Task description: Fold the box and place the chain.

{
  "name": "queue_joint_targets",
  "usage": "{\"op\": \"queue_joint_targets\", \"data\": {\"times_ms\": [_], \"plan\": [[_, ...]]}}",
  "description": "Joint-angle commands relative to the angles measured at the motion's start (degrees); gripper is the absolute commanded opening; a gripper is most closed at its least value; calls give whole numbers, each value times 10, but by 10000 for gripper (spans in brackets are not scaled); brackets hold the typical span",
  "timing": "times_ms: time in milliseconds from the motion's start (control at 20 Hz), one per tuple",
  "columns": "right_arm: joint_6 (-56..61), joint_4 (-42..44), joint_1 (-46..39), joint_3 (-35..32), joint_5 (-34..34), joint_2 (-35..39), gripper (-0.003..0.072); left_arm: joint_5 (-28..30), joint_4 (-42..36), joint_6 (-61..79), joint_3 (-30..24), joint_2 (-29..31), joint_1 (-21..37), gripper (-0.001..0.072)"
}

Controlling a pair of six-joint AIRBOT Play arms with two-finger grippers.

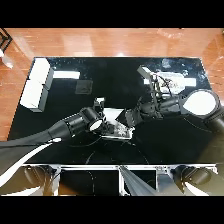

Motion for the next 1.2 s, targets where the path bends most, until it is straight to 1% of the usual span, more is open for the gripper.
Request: {"op": "queue_joint_targets", "data": {"times_ms": [0, 100, 200, 300, 350, 500, 650, 750, 900, 1000, 1150], "plan": [[-19, -13, -39, -2, 59, 14, 609, -2, 0, 0, 0, 0, 0, 22], [-41, -57, -94, -2, 99, 39, 608, -10, 0, 0, 0, 0, 1, 22], [-62, -142, -146, -6, 123, 60, 608, -16, 0, 1, 0, 0, 4, 22], [-109, -201, -176, -30, 131, 63, 609, -17, 0, 0, 1, 0, 8, 22], [-141, -204, -181, -54, 124, 63, 609, -18, 0, 0, 1, 0, 9, 21], [-280, -162, -182, -145, 89, 63, 609, -28, 3, 3, 1, 0, 15, 21], [-369, -116, -182, -207, 29, 63, 609, -31, 5, 9, 1, 0, 28, 21], [-435, -70, -182, -228, -12, 63, 608, -30, 6, 9, 1, -1, 30, 21], [-530, -11, -182, -265, -99, 59, 607, -26, 5, 9, 1, -7, 30, 21], [-620, 28, -173, -273, -107, 59, 607, -26, 5, 9, 1, -9, 30, 21], [-703, 41, -123, -278, -122, 42, 608, -26, 5, 9, 1, -9, 30, 21]]}}
